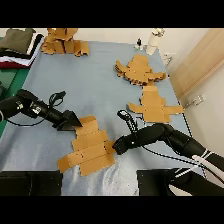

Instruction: Fold the box.

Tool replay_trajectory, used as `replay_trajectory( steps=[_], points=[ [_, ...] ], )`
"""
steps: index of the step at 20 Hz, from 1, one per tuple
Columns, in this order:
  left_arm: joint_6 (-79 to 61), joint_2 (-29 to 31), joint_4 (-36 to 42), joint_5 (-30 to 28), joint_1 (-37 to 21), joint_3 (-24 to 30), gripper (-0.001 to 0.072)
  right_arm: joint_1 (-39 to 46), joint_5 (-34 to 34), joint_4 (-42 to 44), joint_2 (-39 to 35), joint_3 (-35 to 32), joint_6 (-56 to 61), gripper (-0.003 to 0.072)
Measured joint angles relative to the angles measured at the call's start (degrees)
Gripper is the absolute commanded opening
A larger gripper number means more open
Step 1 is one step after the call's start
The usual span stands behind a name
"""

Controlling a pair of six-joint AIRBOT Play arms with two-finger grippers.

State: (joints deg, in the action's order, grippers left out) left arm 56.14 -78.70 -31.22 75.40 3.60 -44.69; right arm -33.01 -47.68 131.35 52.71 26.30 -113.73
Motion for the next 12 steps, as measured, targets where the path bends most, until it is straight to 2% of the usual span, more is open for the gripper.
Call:
replay_trajectory(
  steps=[2, 3, 4, 6, 7, 8, 11, 12],
  points=[
    [-1.2, -1.6, 0.7, -0.2, 1.7, 0.1, 0.0636, -0.2, 0.3, -0.3, -0.1, 0.0, 0.2, 0.0002],
    [-2.1, -2.3, 1.4, -0.2, 2.8, 0.1, 0.0507, -0.3, 0.5, -0.5, -0.1, 0.0, 0.4, 0.0001],
    [-3.0, -3.0, 2.1, -0.2, 3.9, 0.2, 0.0474, -0.5, 0.6, -0.8, -0.2, 0.0, 1.0, 0.0001],
    [-5.7, -4.3, 4.8, -0.2, 5.7, 0.2, 0.0473, -0.5, 0.7, -1.8, -0.2, -0.1, 1.7, 0.0001],
    [-7.0, -4.7, 6.1, -0.2, 6.2, 0.2, 0.0447, -0.5, 0.8, -2.0, -0.2, 0.0, 1.9, 0.0001],
    [-8.1, -4.9, 7.2, -0.3, 6.6, 0.2, 0.0319, -0.5, 0.8, -2.2, -0.2, 0.0, 2.3, 0.0002],
    [-10.4, -5.6, 8.8, -0.2, 7.3, 0.2, 0.0261, -0.5, 0.8, -2.7, -0.2, 0.0, 2.8, 0.0002],
    [-10.9, -5.7, 8.8, -0.1, 7.4, 0.2, 0.01, -0.5, 0.9, -2.8, -0.2, 0.0, 2.9, 0.0001]
  ],
)
